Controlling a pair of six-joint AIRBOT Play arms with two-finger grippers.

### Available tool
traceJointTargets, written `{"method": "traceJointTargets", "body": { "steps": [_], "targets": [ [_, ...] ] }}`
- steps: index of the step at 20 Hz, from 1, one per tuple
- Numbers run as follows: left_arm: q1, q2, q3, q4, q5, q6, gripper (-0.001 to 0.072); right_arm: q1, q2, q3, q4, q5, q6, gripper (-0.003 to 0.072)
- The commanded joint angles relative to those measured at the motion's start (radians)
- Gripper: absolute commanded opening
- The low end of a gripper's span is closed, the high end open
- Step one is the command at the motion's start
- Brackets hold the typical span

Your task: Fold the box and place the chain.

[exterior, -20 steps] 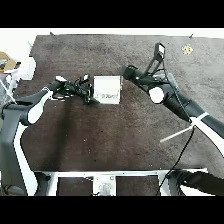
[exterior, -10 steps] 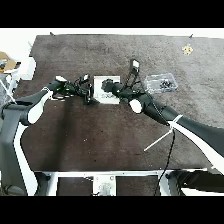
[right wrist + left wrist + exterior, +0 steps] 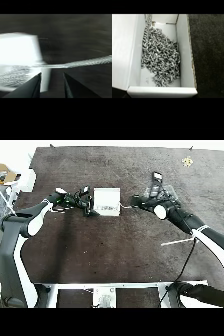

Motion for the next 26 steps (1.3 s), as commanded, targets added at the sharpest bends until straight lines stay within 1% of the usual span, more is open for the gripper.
{"method": "traceJointTargets", "body": {
  "steps": [1, 3, 5, 6, 8, 11, 12, 13, 14, 16, 20, 23, 26],
  "targets": [
    [0.003, 0.000, 0.001, 0.000, 0.000, 0.000, 0.0461, -0.170, -0.047, -0.085, 0.051, -0.082, 0.021, 0.0317],
    [0.003, -0.001, 0.001, 0.000, 0.000, 0.000, 0.0460, -0.208, -0.117, -0.085, 0.127, -0.172, 0.021, 0.0318],
    [0.003, 0.000, 0.001, 0.000, 0.000, 0.000, 0.0460, -0.203, -0.171, -0.078, 0.205, -0.282, 0.021, 0.0318],
    [0.003, 0.000, 0.001, 0.000, 0.000, 0.000, 0.0461, -0.193, -0.193, -0.060, 0.220, -0.304, 0.021, 0.0317],
    [0.003, 0.000, 0.001, 0.000, 0.000, 0.000, 0.0460, -0.173, -0.248, -0.007, 0.220, -0.306, 0.021, 0.0318],
    [0.003, 0.000, 0.001, 0.000, 0.000, 0.000, 0.0461, -0.175, -0.340, 0.052, 0.288, -0.309, 0.021, 0.0315],
    [0.003, -0.001, 0.001, 0.000, 0.000, 0.000, 0.0460, -0.175, -0.358, 0.063, 0.299, -0.320, 0.028, 0.0258],
    [0.003, 0.000, 0.001, 0.000, 0.000, 0.000, 0.0461, -0.174, -0.362, 0.074, 0.301, -0.322, 0.029, 0.0043],
    [0.003, 0.000, 0.001, 0.000, 0.000, 0.000, 0.0461, -0.170, -0.352, 0.078, 0.302, -0.322, 0.029, 0.0002],
    [0.003, 0.000, 0.001, 0.000, 0.000, 0.000, 0.0460, -0.146, -0.292, 0.078, 0.296, -0.312, 0.028, 0.0001],
    [0.003, 0.000, 0.001, 0.000, 0.000, 0.000, 0.0461, -0.017, -0.087, 0.078, 0.242, -0.306, 0.010, 0.0001],
    [0.002, 0.000, 0.001, 0.000, 0.000, 0.000, 0.0460, 0.096, 0.036, 0.084, 0.225, -0.377, 0.010, 0.0001],
    [0.003, 0.000, 0.001, 0.000, 0.000, 0.000, 0.0461, 0.193, 0.066, 0.118, 0.211, -0.428, 0.010, 0.0002]
  ]
}}
